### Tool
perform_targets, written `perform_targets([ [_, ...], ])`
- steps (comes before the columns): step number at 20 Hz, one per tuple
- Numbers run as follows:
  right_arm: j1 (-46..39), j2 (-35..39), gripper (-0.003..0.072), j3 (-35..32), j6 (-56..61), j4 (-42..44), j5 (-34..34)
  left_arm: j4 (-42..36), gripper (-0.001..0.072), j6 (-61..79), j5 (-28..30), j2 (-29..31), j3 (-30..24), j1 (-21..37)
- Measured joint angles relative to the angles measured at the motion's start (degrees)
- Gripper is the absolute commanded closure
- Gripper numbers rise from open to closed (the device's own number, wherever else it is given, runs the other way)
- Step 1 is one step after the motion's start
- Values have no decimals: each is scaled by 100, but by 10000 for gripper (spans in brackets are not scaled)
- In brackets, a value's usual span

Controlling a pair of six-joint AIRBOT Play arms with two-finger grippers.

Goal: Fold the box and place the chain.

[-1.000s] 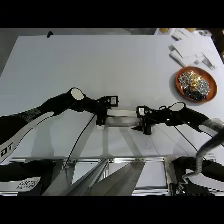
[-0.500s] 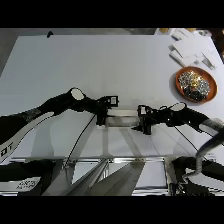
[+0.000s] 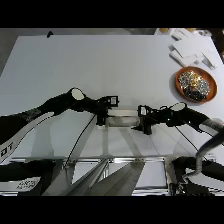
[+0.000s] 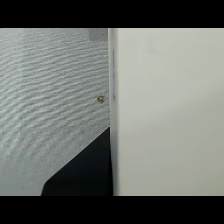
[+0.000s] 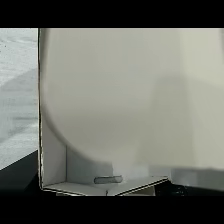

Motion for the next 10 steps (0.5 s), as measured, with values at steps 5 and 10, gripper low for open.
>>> perform_targets([
  [5,0,0,395,0,-13,4,-33,2,698,0,-2,0,0,0],
  [10,0,0,390,0,-26,13,-61,4,698,0,-4,0,0,0],
])
